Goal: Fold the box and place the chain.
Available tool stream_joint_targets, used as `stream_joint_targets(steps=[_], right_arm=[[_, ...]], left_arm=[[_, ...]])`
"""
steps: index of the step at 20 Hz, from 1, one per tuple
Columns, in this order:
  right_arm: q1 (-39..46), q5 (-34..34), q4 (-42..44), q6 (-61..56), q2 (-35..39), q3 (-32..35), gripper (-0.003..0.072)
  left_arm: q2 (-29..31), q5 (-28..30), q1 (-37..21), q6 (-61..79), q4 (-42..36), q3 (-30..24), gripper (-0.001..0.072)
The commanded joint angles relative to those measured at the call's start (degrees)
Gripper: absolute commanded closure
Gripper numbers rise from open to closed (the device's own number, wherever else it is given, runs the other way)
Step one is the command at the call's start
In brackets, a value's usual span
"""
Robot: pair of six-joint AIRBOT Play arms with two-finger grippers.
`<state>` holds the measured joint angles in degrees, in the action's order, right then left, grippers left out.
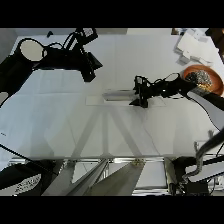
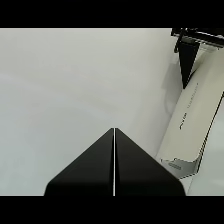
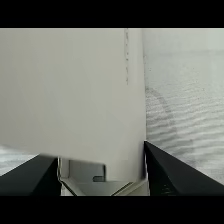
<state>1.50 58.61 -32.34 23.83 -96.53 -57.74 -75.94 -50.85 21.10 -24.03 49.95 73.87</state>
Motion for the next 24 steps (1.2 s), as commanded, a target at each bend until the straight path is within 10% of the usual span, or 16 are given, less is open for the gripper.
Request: stream_joint_targets(steps=[1, 24], right_arm=[[0.0, 0.5, -0.2, 0.0, 0.0, 0.0, 0.0133], [1.9, 3.2, 0.8, 0.2, -1.6, 0.0, 0.0096]], left_arm=[[0.0, 0.0, 0.0, 0.0, 0.0, 0.0, 0.0696], [0.0, 0.0, 0.0, 0.0, 0.0, 0.0, 0.0696]])
